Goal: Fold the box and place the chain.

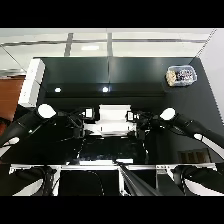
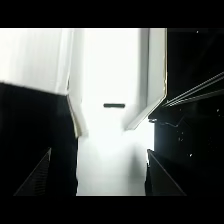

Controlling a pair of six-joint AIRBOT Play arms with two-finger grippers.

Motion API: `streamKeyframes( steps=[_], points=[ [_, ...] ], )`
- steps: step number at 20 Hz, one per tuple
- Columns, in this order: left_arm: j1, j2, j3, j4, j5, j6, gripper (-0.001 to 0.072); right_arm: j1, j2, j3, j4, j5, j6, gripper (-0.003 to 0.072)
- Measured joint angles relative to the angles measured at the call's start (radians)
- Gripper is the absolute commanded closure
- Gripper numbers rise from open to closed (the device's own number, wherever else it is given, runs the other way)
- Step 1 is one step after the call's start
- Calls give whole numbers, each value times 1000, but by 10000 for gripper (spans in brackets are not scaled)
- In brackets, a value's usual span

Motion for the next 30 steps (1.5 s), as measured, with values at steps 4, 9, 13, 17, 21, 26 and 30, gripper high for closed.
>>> streamKeyframes(
  steps=[4,9,13,17,21,26,30],
  points=[
    [-33,-51,14,-37,-26,45,322,0,0,0,0,0,0,222],
    [-51,-70,19,-86,-23,60,453,0,0,0,0,0,0,222],
    [-59,-75,19,-123,0,63,454,0,0,0,0,0,0,222],
    [-89,-89,19,-174,36,63,453,0,0,0,0,0,0,222],
    [-124,-111,19,-235,57,63,462,0,0,0,-2,0,-1,222],
    [-127,-120,19,-243,64,47,311,0,0,0,-1,0,0,222],
    [-126,-121,19,-234,65,42,407,0,0,0,-1,0,0,222]
  ],
)
